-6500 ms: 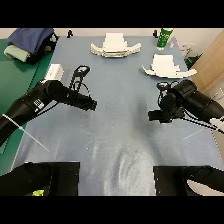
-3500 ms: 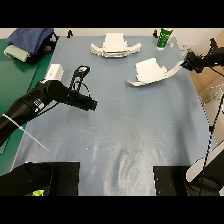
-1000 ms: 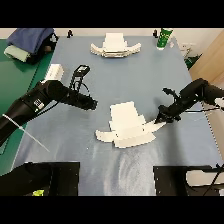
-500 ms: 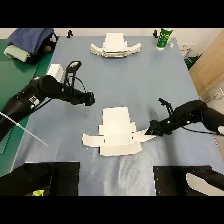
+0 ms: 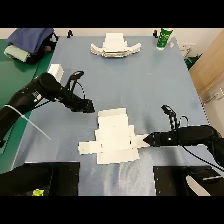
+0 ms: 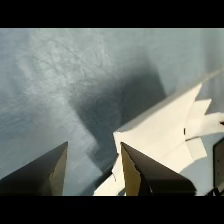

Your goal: Fold the box.

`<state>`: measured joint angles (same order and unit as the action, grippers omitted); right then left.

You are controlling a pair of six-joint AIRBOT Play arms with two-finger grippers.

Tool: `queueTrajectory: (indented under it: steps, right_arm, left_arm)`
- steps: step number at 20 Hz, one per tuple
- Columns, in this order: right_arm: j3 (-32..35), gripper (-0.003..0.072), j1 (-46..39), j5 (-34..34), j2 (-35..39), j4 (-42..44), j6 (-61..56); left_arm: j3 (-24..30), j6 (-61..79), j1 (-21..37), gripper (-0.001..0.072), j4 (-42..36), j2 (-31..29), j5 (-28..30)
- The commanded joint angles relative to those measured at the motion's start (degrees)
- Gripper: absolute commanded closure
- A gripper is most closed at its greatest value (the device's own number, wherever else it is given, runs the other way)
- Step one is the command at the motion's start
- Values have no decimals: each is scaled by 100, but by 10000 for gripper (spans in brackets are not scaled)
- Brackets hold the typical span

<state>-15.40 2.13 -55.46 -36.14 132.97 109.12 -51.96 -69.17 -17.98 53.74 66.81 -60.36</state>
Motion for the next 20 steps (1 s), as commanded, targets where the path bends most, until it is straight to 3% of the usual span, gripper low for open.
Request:
queueTrajectory:
  steps: [1,9,12,13,14,19,20]
  right_arm:
    - [96,687,50,103,212,-28,-133]
    - [96,687,50,96,190,-48,-133]
    - [96,687,50,98,164,-52,-133]
    - [96,687,50,94,142,-50,-133]
    - [96,687,50,96,116,-50,-133]
    - [96,687,50,101,-26,-55,-160]
    - [96,687,50,103,-44,-55,-160]
  left_arm:
    - [44,1300,20,204,-1143,551,-562]
    - [11,3200,13,205,-2280,1665,-977]
    - [-107,3585,-4,214,-2380,1941,-1150]
    - [-149,3707,-4,311,-2378,2020,-1252]
    - [-192,3812,-4,352,-2378,2076,-1329]
    - [-297,4030,-52,355,-2365,2118,-1386]
    - [-297,4124,-63,442,-2310,2118,-1394]
